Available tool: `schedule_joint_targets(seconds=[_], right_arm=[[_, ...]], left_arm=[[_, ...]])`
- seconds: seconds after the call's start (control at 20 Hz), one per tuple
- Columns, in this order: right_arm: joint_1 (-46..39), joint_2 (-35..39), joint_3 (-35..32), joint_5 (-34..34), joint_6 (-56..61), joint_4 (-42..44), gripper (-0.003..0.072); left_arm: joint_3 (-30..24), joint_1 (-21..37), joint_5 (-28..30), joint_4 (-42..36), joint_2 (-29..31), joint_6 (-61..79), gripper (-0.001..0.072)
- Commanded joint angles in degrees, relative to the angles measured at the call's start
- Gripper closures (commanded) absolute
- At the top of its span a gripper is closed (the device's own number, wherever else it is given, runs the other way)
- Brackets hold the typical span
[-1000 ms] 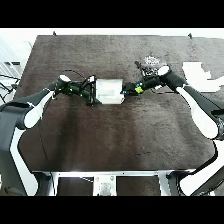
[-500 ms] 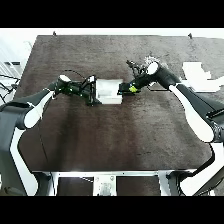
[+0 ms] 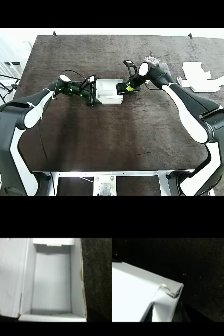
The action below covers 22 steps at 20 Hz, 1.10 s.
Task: Fold the box and place the chain.
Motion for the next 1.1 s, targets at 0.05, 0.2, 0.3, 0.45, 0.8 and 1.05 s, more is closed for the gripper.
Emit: schedule_joint_targets(seconds=[0.05, 0.2, 0.3, 0.45, 0.8, 1.05], right_arm=[[2.5, -2.4, 4.0, 2.6, 4.9, -5.7, 0.0303], [3.7, -5.7, 11.3, 10.6, 9.3, -11.0, 0.0303], [4.3, -7.8, 14.9, 14.2, 9.3, -11.1, 0.0303], [4.3, -9.4, 16.3, 16.3, 10.0, -11.3, 0.0303], [4.1, -10.3, 16.4, 17.0, 16.3, -12.3, 0.0320], [4.0, -11.6, 18.7, 19.6, 19.2, -12.3, 0.0405]], left_arm=[[0.0, 0.0, 0.0, 0.0, 0.0, 0.0, 0.0357], [0.0, 0.0, 0.0, 0.0, 0.0, 0.0, 0.0357], [0.0, 0.0, 0.0, 0.0, 0.0, 0.0, 0.0357], [0.0, 0.0, 0.0, 0.0, 0.0, 0.0, 0.0357], [0.0, 0.0, 0.0, 0.0, 0.0, 0.0, 0.0357], [0.0, 0.0, 0.0, 0.0, 0.0, 0.0, 0.0357]])
